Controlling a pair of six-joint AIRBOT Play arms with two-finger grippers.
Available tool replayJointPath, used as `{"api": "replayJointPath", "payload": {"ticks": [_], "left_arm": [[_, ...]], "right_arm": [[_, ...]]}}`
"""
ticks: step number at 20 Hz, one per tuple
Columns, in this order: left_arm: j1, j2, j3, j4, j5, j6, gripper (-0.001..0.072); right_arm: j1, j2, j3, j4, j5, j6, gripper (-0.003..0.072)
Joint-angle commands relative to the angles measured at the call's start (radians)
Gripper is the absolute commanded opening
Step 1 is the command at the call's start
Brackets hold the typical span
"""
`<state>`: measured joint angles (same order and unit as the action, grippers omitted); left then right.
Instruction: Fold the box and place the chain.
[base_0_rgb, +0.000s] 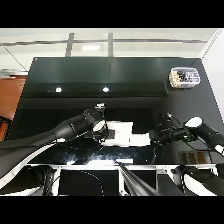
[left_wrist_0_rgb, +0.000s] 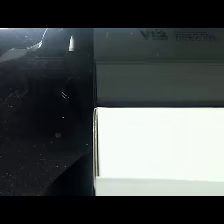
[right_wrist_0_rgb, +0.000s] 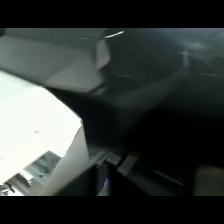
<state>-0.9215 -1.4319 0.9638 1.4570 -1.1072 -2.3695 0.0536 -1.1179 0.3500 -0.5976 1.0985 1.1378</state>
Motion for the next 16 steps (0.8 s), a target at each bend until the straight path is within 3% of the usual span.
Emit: {"api": "replayJointPath", "payload": {"ticks": [1,2,3,8,12,14,16], "left_arm": [[0.000,0.000,0.000,0.000,0.003,0.002,0.0032],[0.000,0.000,0.000,0.000,0.003,0.002,0.0032],[0.000,0.000,0.000,0.000,0.002,0.002,0.0032],[0.000,0.000,0.000,0.000,0.003,0.002,0.0032],[0.001,0.000,0.000,0.000,0.003,0.002,0.0032],[0.001,0.000,0.000,0.000,0.003,0.002,0.0033],[0.000,0.000,0.000,0.000,0.003,0.002,0.0032]], "right_arm": [[0.060,-0.014,0.009,0.141,0.035,-0.113,0.0396],[0.060,-0.014,0.025,0.148,0.064,-0.132,0.0524],[0.061,-0.014,0.042,0.149,0.092,-0.142,0.0574],[0.102,-0.014,0.105,0.156,0.121,-0.148,0.0572],[0.223,-0.014,0.129,0.144,-0.027,-0.040,0.0569],[0.312,-0.014,0.155,0.079,-0.106,0.047,0.0466],[0.402,-0.014,0.193,-0.041,-0.164,0.174,0.0466]]}}
